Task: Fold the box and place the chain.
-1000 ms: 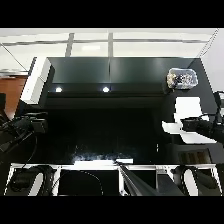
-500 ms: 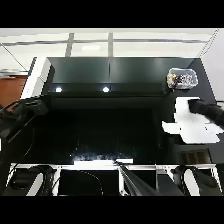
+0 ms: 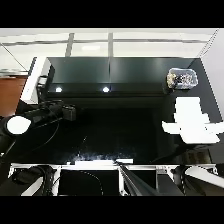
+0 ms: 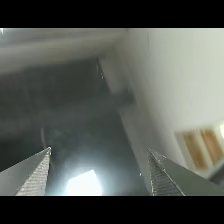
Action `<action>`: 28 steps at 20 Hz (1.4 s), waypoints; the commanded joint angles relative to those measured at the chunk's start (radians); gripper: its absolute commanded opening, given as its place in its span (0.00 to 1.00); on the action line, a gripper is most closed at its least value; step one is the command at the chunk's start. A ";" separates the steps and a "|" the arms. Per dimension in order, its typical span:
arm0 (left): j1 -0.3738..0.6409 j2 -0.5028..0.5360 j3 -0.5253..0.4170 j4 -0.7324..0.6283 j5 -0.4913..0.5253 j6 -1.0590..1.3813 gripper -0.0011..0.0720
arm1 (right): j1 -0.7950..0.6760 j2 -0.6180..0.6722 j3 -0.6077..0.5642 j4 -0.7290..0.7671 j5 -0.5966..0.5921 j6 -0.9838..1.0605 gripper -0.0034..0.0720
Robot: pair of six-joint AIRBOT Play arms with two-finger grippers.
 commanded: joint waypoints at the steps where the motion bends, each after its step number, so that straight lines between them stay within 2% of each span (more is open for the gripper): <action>1: -0.030 -0.058 0.007 0.001 -0.023 0.008 0.98 | -0.158 -0.202 0.153 0.203 0.251 -0.315 0.96; 4: -0.030 -0.058 0.008 0.001 -0.011 0.007 0.98 | -0.179 -0.324 0.257 0.357 0.425 -0.422 0.95; 6: -0.030 -0.058 0.007 0.001 -0.011 0.007 0.98 | -0.169 -0.372 0.276 0.415 0.484 -0.425 0.95; 10: -0.030 -0.058 0.007 0.001 -0.016 0.008 0.98 | -0.100 -0.406 0.276 0.320 0.525 -0.423 0.95; 11: -0.030 -0.058 0.007 0.001 -0.016 0.008 0.98 | -0.082 -0.406 0.276 0.290 0.525 -0.412 0.66; 12: -0.030 -0.058 0.007 0.001 -0.016 0.008 0.98 | -0.069 -0.405 0.276 0.283 0.525 -0.409 0.46; 14: -0.030 -0.058 0.007 0.001 -0.016 0.008 0.98 | -0.044 -0.395 0.276 0.277 0.517 -0.393 0.22; 15: -0.030 -0.058 0.007 0.001 -0.016 0.008 0.98 | -0.031 -0.386 0.276 0.256 0.511 -0.385 0.18; 16: -0.030 -0.058 0.007 0.001 -0.016 0.008 0.98 | -0.019 -0.373 0.276 0.239 0.498 -0.373 0.06; 18: -0.030 -0.057 0.007 0.001 -0.016 0.008 0.98 | 0.006 -0.335 0.265 0.263 0.487 -0.369 0.06; 21: -0.030 -0.058 0.007 0.001 -0.016 0.008 0.98 | 0.047 -0.257 0.189 0.380 0.470 -0.369 0.05; 24: -0.030 -0.058 0.007 0.001 -0.014 0.008 0.98 | 0.119 -0.170 0.034 0.457 0.431 -0.340 0.05; 26: -0.030 -0.058 0.007 0.001 -0.017 0.008 0.98 | 0.193 -0.108 -0.083 0.578 0.344 -0.272 0.05; 28: -0.030 -0.058 0.007 0.001 -0.024 0.008 0.98 | 0.316 -0.019 -0.202 0.712 0.241 -0.304 0.05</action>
